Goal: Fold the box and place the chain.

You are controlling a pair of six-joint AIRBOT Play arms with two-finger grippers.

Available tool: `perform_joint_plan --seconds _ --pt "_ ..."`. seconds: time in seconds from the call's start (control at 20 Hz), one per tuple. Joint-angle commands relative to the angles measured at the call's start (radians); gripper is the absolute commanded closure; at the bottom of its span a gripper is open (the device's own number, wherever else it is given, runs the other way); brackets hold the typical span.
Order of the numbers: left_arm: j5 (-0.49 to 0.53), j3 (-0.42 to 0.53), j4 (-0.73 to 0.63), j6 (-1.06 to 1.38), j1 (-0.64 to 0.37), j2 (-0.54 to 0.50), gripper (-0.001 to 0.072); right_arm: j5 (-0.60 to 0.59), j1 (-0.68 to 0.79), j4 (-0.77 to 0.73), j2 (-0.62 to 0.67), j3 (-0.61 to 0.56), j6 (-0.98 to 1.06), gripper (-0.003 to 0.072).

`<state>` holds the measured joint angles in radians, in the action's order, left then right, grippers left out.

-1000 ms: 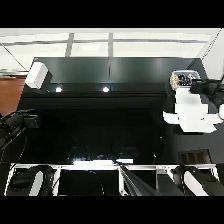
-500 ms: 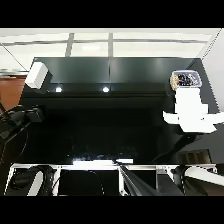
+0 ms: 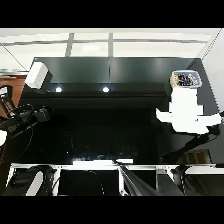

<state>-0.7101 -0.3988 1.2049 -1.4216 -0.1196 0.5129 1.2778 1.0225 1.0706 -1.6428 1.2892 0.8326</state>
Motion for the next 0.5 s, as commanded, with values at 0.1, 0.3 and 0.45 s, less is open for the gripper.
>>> perform_joint_plan --seconds 0.1,0.3,0.45 --pt "-0.001 0.000 -0.013 0.000 0.001 0.006 0.0000 0.040 -0.009 -0.042 -0.010 0.010 -0.067 -0.0034" --pt "0.000 0.000 -0.012 0.000 0.001 0.006 0.0001 0.030 -0.009 -0.084 0.013 0.026 -0.076 -0.0034" --pt "0.000 0.000 -0.021 0.000 0.001 0.006 0.0005 0.040 -0.009 -0.113 0.028 0.026 -0.089 -0.0034"
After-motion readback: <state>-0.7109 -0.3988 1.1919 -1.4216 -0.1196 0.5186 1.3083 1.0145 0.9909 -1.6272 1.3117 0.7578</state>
